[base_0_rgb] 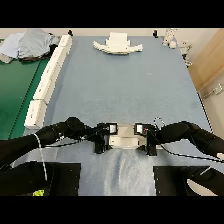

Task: Fold the box.

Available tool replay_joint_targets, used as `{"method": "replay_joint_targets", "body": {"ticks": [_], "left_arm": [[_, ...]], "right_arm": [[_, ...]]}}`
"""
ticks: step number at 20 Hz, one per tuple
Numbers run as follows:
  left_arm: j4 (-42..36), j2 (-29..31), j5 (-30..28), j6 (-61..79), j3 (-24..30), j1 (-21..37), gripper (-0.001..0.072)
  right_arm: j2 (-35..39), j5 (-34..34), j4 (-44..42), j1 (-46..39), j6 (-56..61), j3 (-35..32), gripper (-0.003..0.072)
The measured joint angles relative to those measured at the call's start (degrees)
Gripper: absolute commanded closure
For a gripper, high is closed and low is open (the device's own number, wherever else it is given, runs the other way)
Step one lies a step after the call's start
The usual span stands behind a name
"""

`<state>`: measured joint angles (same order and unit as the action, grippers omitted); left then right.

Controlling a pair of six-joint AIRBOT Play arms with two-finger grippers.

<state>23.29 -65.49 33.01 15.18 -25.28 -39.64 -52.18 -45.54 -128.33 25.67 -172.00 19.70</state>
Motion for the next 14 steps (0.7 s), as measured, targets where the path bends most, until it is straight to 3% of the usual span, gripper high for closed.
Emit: {"method": "replay_joint_targets", "body": {"ticks": [14], "left_arm": [[-0.1,0.0,0.5,0.3,0.0,0.0,0.0189]], "right_arm": [[0.0,0.0,0.0,0.0,-0.1,0.0,0.0176]]}}
